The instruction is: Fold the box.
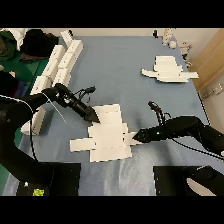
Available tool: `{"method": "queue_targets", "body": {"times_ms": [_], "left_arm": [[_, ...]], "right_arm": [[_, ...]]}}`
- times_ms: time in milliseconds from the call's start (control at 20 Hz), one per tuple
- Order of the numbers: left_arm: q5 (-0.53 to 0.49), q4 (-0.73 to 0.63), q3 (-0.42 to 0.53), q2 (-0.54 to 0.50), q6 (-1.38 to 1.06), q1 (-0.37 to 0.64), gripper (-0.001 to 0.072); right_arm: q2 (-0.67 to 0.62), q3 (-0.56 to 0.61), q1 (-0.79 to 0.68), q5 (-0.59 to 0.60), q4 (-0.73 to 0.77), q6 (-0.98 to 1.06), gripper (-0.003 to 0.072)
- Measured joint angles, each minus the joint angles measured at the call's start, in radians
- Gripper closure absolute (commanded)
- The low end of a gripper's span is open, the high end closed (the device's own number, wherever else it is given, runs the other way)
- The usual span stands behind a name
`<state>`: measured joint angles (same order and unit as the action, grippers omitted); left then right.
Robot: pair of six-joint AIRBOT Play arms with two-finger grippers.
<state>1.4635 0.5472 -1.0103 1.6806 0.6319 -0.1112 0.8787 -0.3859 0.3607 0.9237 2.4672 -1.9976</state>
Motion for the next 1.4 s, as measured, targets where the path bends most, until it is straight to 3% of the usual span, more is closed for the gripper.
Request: {"method": "queue_targets", "body": {"times_ms": [50, 100, 250, 400, 650, 850, 950, 1000, 1100, 1400], "left_arm": [[0.003, 0.001, -0.003, 0.000, -0.004, 0.000, 0.0593], [0.005, 0.002, -0.005, 0.000, -0.008, 0.000, 0.0696], [0.020, -0.001, -0.007, 0.000, -0.037, -0.003, 0.0695], [0.024, -0.002, -0.008, 0.001, -0.071, -0.003, 0.0695], [0.032, -0.045, -0.010, 0.001, -0.143, -0.031, 0.0698], [0.018, -0.112, -0.011, -0.030, -0.336, -0.065, 0.0701], [-0.024, -0.120, -0.010, -0.076, -0.423, -0.089, 0.0702], [-0.049, -0.119, -0.005, -0.108, -0.462, -0.103, 0.0702], [-0.119, -0.111, 0.016, -0.175, -0.523, -0.129, 0.0702], [-0.414, -0.100, 0.209, -0.426, -0.672, -0.241, 0.0702]], "right_arm": [[0.000, 0.000, 0.000, 0.000, 0.000, 0.000, 0.0687], [0.000, 0.000, 0.000, 0.000, 0.000, 0.000, 0.0687], [0.000, 0.000, 0.000, 0.002, -0.002, 0.000, 0.0669], [0.000, 0.000, 0.000, -0.001, -0.003, -0.001, 0.0380], [0.000, -0.013, 0.001, -0.057, -0.114, 0.003, 0.0382], [0.000, -0.063, 0.000, -0.085, -0.459, 0.202, 0.0381], [0.000, -0.101, 0.001, -0.075, -0.661, 0.360, 0.0380], [0.000, -0.124, 0.000, -0.065, -0.754, 0.430, 0.0345], [0.000, -0.176, 0.000, -0.046, -0.877, 0.542, 0.0097], [0.000, -0.299, 0.000, -0.027, -1.033, 0.755, 0.0100]]}}
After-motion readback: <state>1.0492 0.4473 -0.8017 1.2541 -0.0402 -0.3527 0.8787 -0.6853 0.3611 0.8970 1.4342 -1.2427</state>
